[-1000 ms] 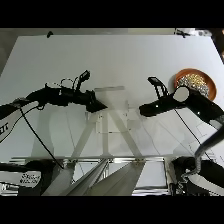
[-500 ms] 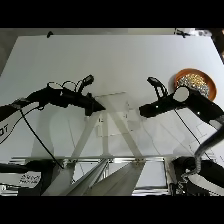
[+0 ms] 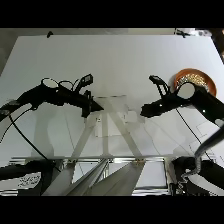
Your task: Fold the box and place the chain.
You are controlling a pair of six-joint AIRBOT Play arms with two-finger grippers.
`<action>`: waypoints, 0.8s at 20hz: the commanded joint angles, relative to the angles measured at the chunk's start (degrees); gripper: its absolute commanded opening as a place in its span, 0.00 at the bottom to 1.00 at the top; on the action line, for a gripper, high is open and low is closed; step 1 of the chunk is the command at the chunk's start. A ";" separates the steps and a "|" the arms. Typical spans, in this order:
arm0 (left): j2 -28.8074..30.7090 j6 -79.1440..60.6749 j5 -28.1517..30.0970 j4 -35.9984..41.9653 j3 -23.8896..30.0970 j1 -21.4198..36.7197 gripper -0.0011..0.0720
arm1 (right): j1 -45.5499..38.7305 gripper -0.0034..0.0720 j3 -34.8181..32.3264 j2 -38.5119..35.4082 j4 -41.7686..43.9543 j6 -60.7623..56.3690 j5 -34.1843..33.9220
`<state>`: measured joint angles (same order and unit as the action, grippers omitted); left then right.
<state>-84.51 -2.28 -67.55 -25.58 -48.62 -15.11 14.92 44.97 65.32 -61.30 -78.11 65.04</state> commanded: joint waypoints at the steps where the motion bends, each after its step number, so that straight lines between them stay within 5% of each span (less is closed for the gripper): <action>1: 3.26 1.84 -0.11 -1.14 0.04 -2.86 0.01 | -1.97 0.40 2.89 -4.31 -5.31 0.11 10.71; 6: 5.09 4.61 6.60 -4.87 1.68 -13.81 0.01 | -2.60 0.44 2.86 -15.82 -14.08 0.11 16.22; 9: 4.66 0.66 17.46 -0.92 4.33 -18.95 0.01 | -2.60 0.44 2.86 -20.41 -14.58 0.09 16.26; 16: 1.42 -11.91 18.73 9.44 4.46 -18.01 0.02 | -2.60 0.44 2.84 -21.14 -14.29 0.07 11.61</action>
<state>-82.35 -8.21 -50.33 -19.33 -44.36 -32.93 12.36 47.75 44.75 -75.35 -78.02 78.72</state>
